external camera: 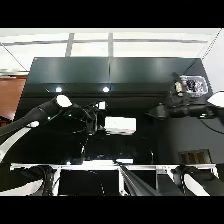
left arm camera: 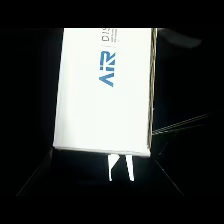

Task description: Fold the box and place the chain.

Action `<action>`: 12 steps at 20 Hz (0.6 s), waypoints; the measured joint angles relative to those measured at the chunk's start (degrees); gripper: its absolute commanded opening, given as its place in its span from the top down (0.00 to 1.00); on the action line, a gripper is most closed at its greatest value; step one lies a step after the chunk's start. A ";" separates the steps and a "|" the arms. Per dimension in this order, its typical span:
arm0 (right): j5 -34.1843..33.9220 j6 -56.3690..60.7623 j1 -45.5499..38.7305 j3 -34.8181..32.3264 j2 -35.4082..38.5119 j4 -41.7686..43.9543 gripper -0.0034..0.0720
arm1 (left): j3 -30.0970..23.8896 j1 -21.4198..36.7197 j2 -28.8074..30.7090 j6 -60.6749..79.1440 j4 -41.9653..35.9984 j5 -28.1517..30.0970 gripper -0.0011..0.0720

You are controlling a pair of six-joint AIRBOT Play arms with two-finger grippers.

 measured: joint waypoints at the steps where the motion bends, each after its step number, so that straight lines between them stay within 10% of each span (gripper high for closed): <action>1: 1.09 0.57 -2.03 0.13 0.87 -1.62 0.93 | 0.00 -0.13 1.36 -0.96 0.48 -0.22 0.00; 12: 1.62 2.95 -8.41 0.17 3.21 -7.34 0.93 | 11.93 -11.74 -2.25 -13.27 -2.19 4.11 0.01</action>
